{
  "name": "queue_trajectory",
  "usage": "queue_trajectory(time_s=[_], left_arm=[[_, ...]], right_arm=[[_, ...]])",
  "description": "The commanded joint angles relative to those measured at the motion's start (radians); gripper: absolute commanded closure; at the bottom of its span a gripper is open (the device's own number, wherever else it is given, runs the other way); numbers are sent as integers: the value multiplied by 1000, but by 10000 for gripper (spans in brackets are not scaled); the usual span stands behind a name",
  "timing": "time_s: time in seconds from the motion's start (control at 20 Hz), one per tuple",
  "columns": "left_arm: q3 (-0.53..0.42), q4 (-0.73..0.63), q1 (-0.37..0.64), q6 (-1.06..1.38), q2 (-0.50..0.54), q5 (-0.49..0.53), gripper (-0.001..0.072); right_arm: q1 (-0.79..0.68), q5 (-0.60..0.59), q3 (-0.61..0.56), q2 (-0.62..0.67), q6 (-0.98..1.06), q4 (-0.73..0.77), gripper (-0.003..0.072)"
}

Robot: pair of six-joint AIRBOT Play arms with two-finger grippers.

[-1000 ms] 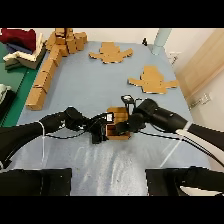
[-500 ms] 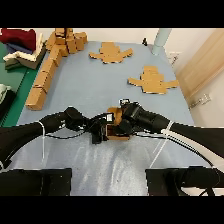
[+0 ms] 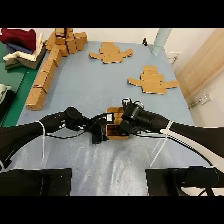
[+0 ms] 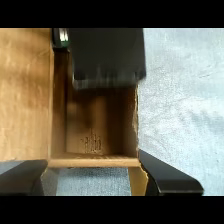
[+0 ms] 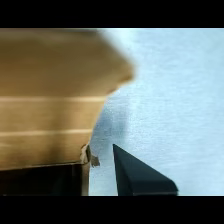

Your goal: Fold the box.

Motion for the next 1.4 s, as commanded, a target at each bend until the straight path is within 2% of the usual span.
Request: queue_trajectory(time_s=[0.0, 0.3, 0.45, 0.55, 0.6, 0.65, 0.7, 0.75, 0.8, 0.85, 0.9, 0.95, 1.05, 1.2, 1.35], left_arm=[[1, -1, 1, -2, -1, 0, 193], [1, -1, 1, -2, -1, 0, 194], [1, -1, 1, -2, -1, 0, 194], [1, -1, 1, -2, -1, 0, 193], [1, -1, 1, -2, -1, 0, 193], [1, -1, 1, -2, -1, 0, 193], [1, -1, 1, -2, -1, 0, 193], [1, -1, 1, -2, -1, 0, 194], [1, -1, 1, -2, 0, 0, 194], [1, -1, 1, -2, -1, 0, 193], [1, -1, 1, -2, -1, 0, 193], [1, -1, 1, -2, -1, 0, 193], [1, -1, 1, -2, -1, 0, 194], [1, -1, 1, -2, -1, 1, 194], [1, -1, 1, -2, -1, 1, 193]], right_arm=[[2, 11, 2, 20, -2, 18, 295], [-2, -18, 8, 202, -19, 73, 295], [-50, -100, 8, 290, -29, 2, 296], [-143, -101, 8, 320, -98, -14, 326], [-210, -90, 7, 321, -137, -11, 383], [-282, -61, 6, 315, -182, -8, 475], [-362, -6, 6, 300, -256, 19, 487], [-440, 58, 6, 278, -347, 80, 504], [-528, 124, 6, 241, -463, 196, 590], [-618, 166, 13, 188, -599, 373, 606], [-693, 174, 27, 126, -763, 580, 662], [-758, 165, 43, 55, -900, 800, 680], [-819, 130, 85, -67, -1072, 1085, 682], [-795, -31, 169, -190, -1211, 1173, 684], [-698, -53, 174, -199, -1392, 1188, 684]])
